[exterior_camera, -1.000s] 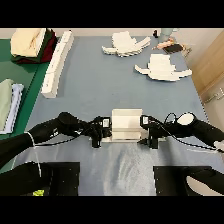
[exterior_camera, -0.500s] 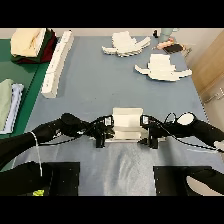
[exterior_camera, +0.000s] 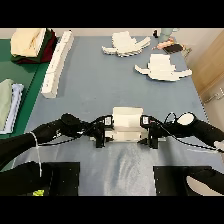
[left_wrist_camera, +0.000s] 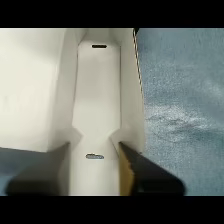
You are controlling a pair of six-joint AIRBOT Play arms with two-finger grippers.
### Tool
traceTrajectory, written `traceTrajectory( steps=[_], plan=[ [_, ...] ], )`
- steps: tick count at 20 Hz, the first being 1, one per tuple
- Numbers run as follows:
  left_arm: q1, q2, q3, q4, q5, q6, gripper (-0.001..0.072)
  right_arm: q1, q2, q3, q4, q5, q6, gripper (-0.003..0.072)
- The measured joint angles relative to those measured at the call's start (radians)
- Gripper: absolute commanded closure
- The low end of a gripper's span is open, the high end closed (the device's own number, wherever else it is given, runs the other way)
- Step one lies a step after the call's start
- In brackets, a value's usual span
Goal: Fold the box.
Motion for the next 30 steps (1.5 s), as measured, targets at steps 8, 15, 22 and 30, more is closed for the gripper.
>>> traceTrajectory(
  steps=[8,15,22,30],
  plan=[
    [0.005,0.189,0.000,0.410,0.006,-0.603,0.0695,0.000,0.000,0.000,0.002,0.001,0.000,0.0169],
    [0.240,0.424,-0.007,0.917,-0.250,-1.778,0.0695,0.000,0.000,0.000,0.000,0.000,0.000,0.0169],
    [0.412,0.290,-0.063,0.701,-0.324,-1.847,0.0696,0.000,0.000,0.000,0.000,0.000,-0.001,0.0169],
    [0.187,0.152,-0.063,0.412,-0.113,-1.699,0.0696,0.000,0.000,0.000,0.000,0.000,-0.001,0.0169]
  ],
)
